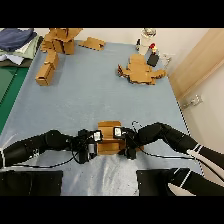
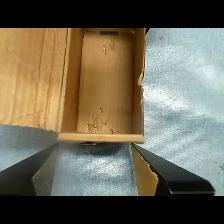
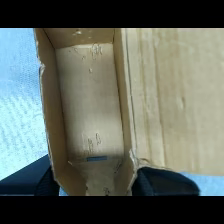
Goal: Fold the box.
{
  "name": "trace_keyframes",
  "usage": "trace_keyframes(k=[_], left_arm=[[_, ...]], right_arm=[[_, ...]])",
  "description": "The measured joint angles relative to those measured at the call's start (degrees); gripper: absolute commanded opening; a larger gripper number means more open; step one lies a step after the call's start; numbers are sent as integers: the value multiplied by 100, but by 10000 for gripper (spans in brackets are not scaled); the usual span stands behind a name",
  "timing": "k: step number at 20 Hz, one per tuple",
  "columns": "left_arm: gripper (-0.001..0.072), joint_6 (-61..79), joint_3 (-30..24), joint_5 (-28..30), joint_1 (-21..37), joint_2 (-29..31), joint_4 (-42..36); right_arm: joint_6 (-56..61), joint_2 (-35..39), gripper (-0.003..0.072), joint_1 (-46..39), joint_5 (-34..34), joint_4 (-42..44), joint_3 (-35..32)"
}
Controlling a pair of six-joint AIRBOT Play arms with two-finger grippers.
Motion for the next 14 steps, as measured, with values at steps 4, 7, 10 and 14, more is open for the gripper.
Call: trace_keyframes(k=[4, 7, 10, 14], left_arm=[[695, 234, 17, 11, 0, -120, -232], [694, 354, 48, -4, 0, -195, -369], [694, 411, 52, -7, 7, -225, -439], [694, 439, 52, -13, 22, -216, -463]], right_arm=[[-4, 0, 500, 0, 0, -2, 0], [-7, 0, 500, 0, 0, -4, 0], [-4, 0, 500, 0, 0, -4, 0], [-2, 0, 501, 0, 0, -4, 0]])
